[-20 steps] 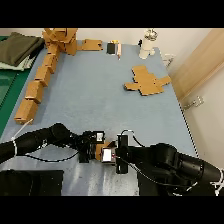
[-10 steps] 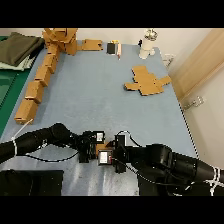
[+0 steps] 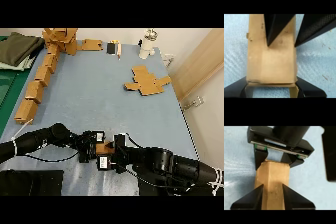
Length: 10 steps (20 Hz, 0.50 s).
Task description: Fold the box.
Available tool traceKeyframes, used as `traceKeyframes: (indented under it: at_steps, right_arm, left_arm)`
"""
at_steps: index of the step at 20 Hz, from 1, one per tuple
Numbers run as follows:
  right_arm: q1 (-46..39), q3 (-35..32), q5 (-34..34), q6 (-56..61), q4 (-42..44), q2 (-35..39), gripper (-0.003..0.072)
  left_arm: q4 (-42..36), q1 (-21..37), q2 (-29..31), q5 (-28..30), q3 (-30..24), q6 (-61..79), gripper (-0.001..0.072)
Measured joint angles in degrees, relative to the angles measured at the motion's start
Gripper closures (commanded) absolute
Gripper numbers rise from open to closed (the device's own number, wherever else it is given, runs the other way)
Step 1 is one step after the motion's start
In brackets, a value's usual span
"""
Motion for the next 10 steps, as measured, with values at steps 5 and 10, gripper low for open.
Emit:
traceKeyframes:
  at_steps: [5, 10]
  right_arm:
    - [0.02, 0.04, 0.0, 1.66, -2.99, 2.03, 0.0394]
    - [0.09, 0.02, -0.07, 2.14, -3.41, 2.8, 0.0397]
  left_arm:
    - [0.13, 0.0, 0.0, 0.0, -0.02, 0.28, 0.0313]
    - [0.11, 0.0, 0.0, -0.02, -0.02, 0.26, 0.0314]
